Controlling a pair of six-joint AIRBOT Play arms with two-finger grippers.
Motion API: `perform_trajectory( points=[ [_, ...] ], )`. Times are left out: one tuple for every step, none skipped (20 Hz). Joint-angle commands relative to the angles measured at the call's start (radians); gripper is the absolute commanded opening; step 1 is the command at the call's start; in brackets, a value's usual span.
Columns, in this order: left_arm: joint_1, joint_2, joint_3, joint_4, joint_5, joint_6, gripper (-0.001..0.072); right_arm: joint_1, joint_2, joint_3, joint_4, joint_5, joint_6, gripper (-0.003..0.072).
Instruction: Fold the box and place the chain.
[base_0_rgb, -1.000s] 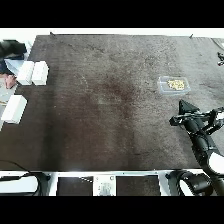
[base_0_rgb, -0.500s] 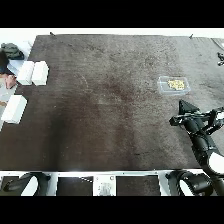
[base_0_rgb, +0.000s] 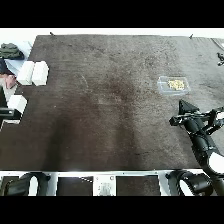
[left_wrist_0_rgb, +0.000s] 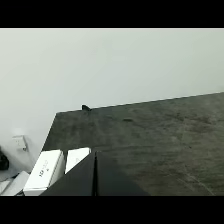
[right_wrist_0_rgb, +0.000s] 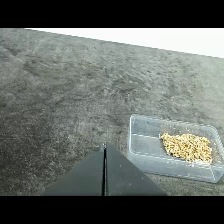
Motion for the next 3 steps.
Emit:
perform_trajectory(
  points=[
    [0.001,0.057,-0.084,-0.005,0.048,-0.005,0.001,0.0,0.0,0.0,0.0,0.0,0.0,-0.0013],
    [0.001,0.057,-0.084,-0.005,0.045,-0.005,0.001,0.0,0.0,0.0,0.0,0.0,0.0,-0.0013],
    [0.001,0.057,-0.084,-0.005,0.039,-0.005,0.001,0.0,0.0,0.0,0.0,0.0,0.0,-0.0013]
  ],
)
